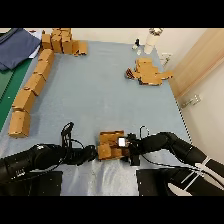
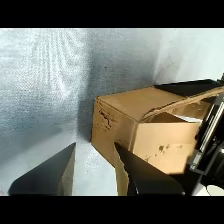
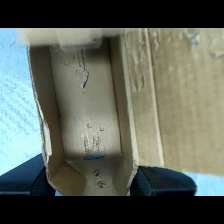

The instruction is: Fold the box.

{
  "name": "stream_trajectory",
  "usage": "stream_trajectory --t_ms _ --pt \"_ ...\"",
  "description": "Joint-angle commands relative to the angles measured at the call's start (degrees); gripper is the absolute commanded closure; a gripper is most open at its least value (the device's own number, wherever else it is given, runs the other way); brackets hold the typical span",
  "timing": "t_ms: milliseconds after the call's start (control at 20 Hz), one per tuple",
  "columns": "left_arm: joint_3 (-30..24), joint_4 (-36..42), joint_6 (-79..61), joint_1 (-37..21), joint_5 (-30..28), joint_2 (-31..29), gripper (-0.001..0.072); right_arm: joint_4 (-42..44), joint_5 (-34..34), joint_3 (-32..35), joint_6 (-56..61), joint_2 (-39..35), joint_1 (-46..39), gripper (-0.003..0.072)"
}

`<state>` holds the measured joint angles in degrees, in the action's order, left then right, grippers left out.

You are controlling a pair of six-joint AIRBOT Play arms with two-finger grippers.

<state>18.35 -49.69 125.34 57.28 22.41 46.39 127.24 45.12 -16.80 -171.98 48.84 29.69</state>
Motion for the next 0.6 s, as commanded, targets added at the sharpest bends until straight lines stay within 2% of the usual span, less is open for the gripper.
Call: stream_trajectory --t_ms 0,350,550 --pt "0.66 -0.46 -1.75 -1.75 1.77 0.0 0.034 0.0 -0.02 -0.02 0.02 0.02 0.04 0.0108" --pt "0.87 -0.9 -6.23 -6.64 4.28 -6.45 0.034 0.0 -0.02 -0.02 0.02 0.02 0.04 0.0108" --pt "0.87 -0.74 -6.49 -5.4 3.93 -5.75 0.0338 0.0 -0.02 -0.02 0.02 0.02 0.07 0.0108"
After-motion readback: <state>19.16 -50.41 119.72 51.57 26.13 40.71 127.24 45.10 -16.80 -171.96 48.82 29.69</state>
